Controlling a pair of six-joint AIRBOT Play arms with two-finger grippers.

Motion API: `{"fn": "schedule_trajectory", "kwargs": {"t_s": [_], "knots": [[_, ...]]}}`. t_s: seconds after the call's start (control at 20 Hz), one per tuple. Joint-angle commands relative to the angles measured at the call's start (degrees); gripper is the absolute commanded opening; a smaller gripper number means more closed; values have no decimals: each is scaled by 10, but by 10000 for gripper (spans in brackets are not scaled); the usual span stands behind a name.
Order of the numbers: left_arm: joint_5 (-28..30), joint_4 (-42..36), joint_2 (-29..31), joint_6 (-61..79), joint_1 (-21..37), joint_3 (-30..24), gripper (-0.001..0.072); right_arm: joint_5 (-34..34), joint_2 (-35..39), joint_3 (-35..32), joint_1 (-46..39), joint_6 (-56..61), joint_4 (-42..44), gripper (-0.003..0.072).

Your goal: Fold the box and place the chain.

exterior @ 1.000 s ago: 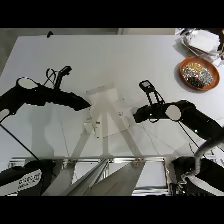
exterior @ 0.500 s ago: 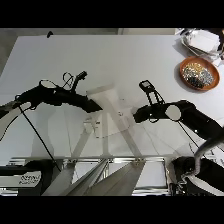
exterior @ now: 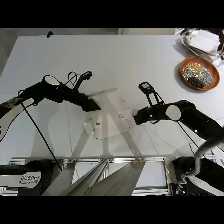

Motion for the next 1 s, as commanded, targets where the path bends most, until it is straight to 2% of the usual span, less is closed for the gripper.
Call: {"fn": "schedule_trajectory", "kwargs": {"t_s": [0.0,0.05,0.1,0.2,0.35,0.45,0.5,0.6,0.75,0.95], "knots": [[-13,18,0,27,1,2,83,1,1,0,0,0,0,19],[-22,18,2,48,1,2,12,1,1,0,0,1,0,19],[-30,18,5,70,1,2,5,1,1,0,0,8,0,19],[-32,18,21,94,0,2,5,4,8,0,0,15,0,23],[-32,19,62,146,0,2,5,33,41,7,0,15,2,139],[-40,20,89,176,0,2,5,61,77,13,0,15,2,145],[-51,20,100,188,-1,2,5,77,98,16,0,15,0,188],[-62,45,115,197,-12,2,4,104,146,19,0,19,-5,205],[-43,90,121,185,-52,2,2,146,216,19,0,30,-9,205],[32,131,121,150,-115,2,1,220,273,19,0,63,-36,204]]}}
